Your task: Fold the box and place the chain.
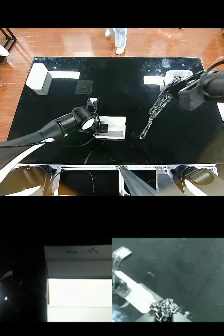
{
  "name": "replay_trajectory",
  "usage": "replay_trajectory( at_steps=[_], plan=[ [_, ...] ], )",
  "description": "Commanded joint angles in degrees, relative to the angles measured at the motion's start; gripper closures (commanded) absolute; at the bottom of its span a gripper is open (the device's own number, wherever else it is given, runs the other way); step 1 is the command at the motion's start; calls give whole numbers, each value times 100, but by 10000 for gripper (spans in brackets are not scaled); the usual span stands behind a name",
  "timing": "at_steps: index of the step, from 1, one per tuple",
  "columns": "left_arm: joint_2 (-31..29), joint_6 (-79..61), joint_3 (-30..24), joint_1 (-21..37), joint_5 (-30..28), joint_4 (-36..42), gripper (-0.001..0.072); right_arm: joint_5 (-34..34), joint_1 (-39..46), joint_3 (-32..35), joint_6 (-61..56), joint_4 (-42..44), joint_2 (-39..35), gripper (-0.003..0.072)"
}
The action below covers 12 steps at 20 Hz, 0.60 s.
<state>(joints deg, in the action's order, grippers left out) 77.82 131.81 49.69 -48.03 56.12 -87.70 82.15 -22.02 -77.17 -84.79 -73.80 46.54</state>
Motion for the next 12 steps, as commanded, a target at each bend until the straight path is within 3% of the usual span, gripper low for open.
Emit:
replay_trajectory(
  at_steps=[1, 5, 12],
  plan=[
    [2, 0, -2, -2, -37, -11, 686, -435, -205, 560, 2, 614, 2, 667],
    [2, 0, -2, -2, -37, -11, 687, -1141, -629, 1121, 0, 1010, 83, 667],
    [2, 0, -2, -2, -9, -9, 687, -1982, -1611, 1189, 4, 1226, 944, 667]
  ],
)
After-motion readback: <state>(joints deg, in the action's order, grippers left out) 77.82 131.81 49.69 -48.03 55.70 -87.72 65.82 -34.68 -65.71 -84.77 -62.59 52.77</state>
